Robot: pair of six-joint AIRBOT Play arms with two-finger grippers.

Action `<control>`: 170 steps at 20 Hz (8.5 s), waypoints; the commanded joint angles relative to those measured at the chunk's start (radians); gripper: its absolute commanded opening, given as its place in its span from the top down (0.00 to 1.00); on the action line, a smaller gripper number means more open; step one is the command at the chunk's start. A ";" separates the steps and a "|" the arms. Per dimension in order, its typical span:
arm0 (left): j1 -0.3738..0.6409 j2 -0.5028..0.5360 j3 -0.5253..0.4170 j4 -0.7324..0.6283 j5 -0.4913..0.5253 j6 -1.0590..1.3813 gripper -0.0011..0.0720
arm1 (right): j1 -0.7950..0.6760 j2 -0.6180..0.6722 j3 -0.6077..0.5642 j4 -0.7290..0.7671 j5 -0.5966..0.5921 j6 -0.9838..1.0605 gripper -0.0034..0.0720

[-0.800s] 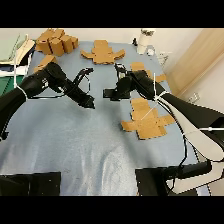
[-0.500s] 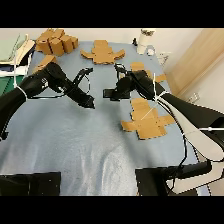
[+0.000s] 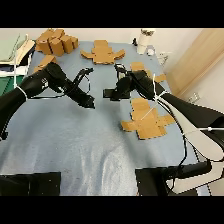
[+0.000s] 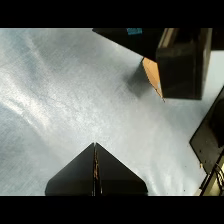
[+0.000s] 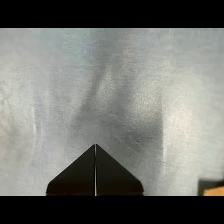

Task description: Fold the box.

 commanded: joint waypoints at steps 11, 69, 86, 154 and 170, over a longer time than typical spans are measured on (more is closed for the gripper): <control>-0.001 0.000 0.000 -0.027 0.054 -0.001 0.97 | -0.066 0.003 0.080 -0.136 -0.156 0.000 0.95; 0.202 0.000 -0.058 -0.291 -0.261 0.008 0.22 | -0.298 0.012 -0.264 0.438 -0.336 -0.647 0.95; 0.311 -0.113 -0.225 -0.346 -0.017 0.150 0.07 | -0.140 0.272 -0.581 0.631 -0.056 -0.975 0.95; -0.010 0.046 -0.443 -0.512 0.138 1.167 0.97 | -0.329 0.274 -0.343 0.423 0.069 -0.617 0.95; 0.001 0.046 -0.443 -0.516 0.132 1.162 0.97 | 0.145 0.466 -0.344 -0.097 -0.425 0.002 0.95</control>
